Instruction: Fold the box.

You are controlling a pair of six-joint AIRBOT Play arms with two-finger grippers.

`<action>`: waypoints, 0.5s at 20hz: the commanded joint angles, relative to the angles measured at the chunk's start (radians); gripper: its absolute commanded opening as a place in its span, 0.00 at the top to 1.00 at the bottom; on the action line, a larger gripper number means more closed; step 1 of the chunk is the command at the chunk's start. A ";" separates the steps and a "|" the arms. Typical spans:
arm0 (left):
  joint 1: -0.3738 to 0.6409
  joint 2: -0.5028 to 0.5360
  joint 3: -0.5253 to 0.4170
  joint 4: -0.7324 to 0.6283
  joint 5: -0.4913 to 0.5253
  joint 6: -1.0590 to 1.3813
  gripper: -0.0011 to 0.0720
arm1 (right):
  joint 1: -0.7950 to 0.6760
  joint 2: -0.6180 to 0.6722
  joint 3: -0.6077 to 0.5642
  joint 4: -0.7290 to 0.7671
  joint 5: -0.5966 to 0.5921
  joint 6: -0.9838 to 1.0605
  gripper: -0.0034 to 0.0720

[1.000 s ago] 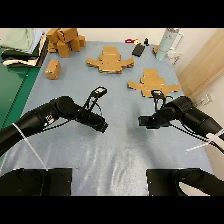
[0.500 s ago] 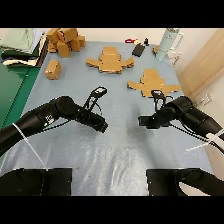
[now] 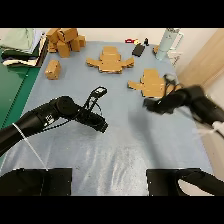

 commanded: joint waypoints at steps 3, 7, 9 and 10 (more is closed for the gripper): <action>0.000 0.000 0.000 0.000 0.061 0.000 0.97 | -0.521 -0.219 0.257 0.146 -0.048 -0.356 0.40; 0.000 0.000 0.000 0.000 0.081 0.000 0.97 | -0.807 -0.509 0.420 0.581 0.017 -0.680 0.40; 0.000 0.000 0.000 -0.001 0.094 0.000 0.97 | -0.867 -0.640 0.514 0.752 -0.013 -0.793 0.40; 0.000 0.000 0.000 -0.005 0.095 0.000 0.97 | -0.875 -0.695 0.563 0.795 -0.024 -0.836 0.40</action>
